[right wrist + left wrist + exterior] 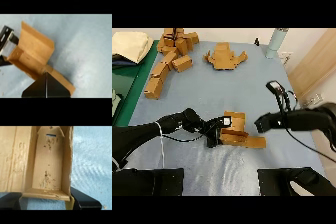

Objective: Fold the box.

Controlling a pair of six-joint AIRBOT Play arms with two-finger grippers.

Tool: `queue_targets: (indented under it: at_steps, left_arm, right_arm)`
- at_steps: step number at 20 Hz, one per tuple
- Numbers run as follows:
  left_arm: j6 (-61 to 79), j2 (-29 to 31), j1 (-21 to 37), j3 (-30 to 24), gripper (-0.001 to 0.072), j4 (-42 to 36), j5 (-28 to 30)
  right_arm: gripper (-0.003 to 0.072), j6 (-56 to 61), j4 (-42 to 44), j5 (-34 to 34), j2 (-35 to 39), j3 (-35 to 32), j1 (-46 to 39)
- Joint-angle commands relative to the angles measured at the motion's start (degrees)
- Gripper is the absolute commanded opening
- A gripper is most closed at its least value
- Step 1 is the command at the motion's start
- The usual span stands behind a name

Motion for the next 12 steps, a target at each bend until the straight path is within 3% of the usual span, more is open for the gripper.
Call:
queue_targets:
  at_steps: [1, 2, 3, 12]
  left_arm:
    - [0.0, 0.0, 0.0, 0.0, 0.0597, 0.0, 0.0]
    - [0.0, 0.0, 0.0, 0.0, 0.0597, 0.0, 0.0]
    - [0.0, 0.0, 0.0, 0.0, 0.0597, 0.0, 0.0]
    - [0.0, 0.0, 0.0, 0.1, 0.0597, -0.1, -0.1]
  right_arm:
    - [0.0055, -12.9, 2.6, -3.4, 8.6, -8.3, 0.1]
    - [0.0241, -16.1, 2.1, -3.4, 9.3, -10.1, 0.1]
    - [0.0375, -18.6, 1.4, -3.4, 9.4, -11.6, 0.1]
    - [0.0376, -19.1, -0.9, -0.8, 8.2, -13.0, 0.1]
